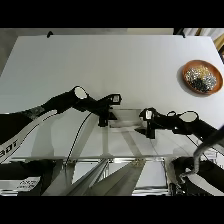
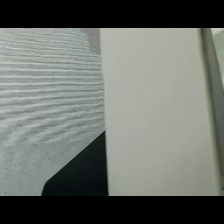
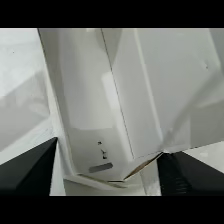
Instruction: Fold the box and place the chain.
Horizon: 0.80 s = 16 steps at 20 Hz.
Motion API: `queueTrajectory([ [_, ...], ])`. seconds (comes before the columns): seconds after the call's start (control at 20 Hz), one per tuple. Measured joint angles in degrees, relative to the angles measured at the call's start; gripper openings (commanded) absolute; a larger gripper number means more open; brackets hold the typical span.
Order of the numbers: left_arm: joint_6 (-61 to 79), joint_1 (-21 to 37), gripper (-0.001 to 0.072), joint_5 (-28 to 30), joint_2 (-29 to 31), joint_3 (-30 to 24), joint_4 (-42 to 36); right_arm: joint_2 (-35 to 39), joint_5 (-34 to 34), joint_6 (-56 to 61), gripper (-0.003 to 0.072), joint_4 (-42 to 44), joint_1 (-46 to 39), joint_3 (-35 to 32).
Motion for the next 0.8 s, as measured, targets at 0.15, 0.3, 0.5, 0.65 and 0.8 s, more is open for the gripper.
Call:
queueTrajectory([
  [0.15,0.02,0.00,0.0010,-0.13,0.00,0.00,0.02,-1.60,1.90,-4.42,0.0528,1.40,-0.48,0.02],
  [0.3,0.02,0.00,0.0010,-0.15,0.02,0.00,0.09,-2.62,2.89,-6.93,0.0571,2.19,-0.61,0.02],
  [0.5,0.02,0.00,0.0010,-0.09,0.02,0.00,0.07,-3.10,2.84,-8.28,0.0587,2.56,-0.63,0.02],
  [0.65,0.00,0.00,0.0010,0.02,0.02,0.00,0.00,-3.21,2.38,-8.37,0.0663,2.64,-0.42,0.02],
  [0.8,0.00,0.00,0.0010,0.02,0.02,0.00,-0.04,-3.26,1.09,-6.99,0.0664,2.64,0.81,0.02],
])
